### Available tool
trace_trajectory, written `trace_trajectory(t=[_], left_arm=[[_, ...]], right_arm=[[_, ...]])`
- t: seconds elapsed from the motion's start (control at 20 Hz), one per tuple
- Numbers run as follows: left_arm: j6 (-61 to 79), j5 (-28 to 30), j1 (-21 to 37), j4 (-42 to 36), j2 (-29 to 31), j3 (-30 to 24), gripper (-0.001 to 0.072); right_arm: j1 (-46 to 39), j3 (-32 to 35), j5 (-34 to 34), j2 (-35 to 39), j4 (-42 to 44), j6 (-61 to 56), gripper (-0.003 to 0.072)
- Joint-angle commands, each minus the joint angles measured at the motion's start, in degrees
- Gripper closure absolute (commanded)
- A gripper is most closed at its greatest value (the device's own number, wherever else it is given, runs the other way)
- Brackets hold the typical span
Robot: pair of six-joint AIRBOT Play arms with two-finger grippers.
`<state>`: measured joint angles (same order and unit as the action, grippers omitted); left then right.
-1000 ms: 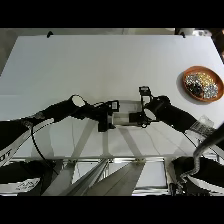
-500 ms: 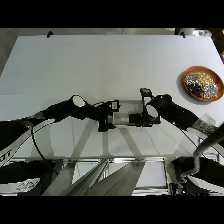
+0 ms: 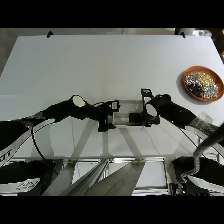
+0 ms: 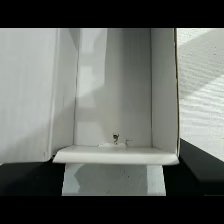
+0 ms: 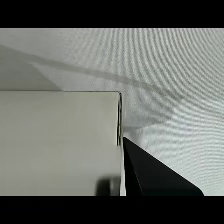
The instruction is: Fold the box and place the chain.
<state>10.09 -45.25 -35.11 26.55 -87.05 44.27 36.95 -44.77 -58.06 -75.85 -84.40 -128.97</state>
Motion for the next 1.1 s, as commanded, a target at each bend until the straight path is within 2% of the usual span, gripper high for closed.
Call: trace_trajectory(t=[0.0, 0.1, 0.2, 0.25, 0.6, 0.65, 0.75, 0.8, 1.05], left_arm=[[-0.04, 0.04, 0.00, 0.00, 0.02, 0.00, 0.0313], [-0.04, 0.04, 0.00, 0.00, 0.02, 0.00, 0.0313], [-0.07, 0.04, 0.00, 0.00, 0.02, 0.00, 0.0313], [-0.04, 0.04, 0.00, 0.00, 0.02, 0.00, 0.0313], [-0.07, 0.04, 0.00, 0.00, 0.02, 0.00, 0.0313], [-0.04, 0.04, 0.00, 0.00, 0.02, 0.00, 0.0313], [-0.07, 0.04, 0.00, 0.00, 0.02, 0.00, 0.0313], [-0.07, 0.04, 0.00, 0.00, 0.02, 0.00, 0.0313], [-0.07, 0.04, 0.00, 0.00, 0.02, 0.00, 0.0313]], right_arm=[[0.00, 0.02, -1.11, -1.42, 0.20, 0.00, 0.0455], [0.00, 0.02, -1.11, -1.42, -0.04, 0.04, 0.0475], [0.00, 0.02, -1.11, -1.40, -0.26, 0.04, 0.0650], [0.00, 0.02, -1.25, -1.29, -0.46, 0.15, 0.0667], [0.00, 0.00, -1.29, -0.42, -1.36, 0.52, 0.0665], [0.00, 0.00, -1.27, -0.39, -1.40, 0.52, 0.0637], [0.00, 0.00, -1.14, -0.37, -1.40, 1.92, 0.0420], [0.00, -0.02, -1.14, -0.33, -1.40, 2.84, 0.0357], [0.00, -0.02, -0.81, 1.79, -3.17, 3.48, 0.0357]])
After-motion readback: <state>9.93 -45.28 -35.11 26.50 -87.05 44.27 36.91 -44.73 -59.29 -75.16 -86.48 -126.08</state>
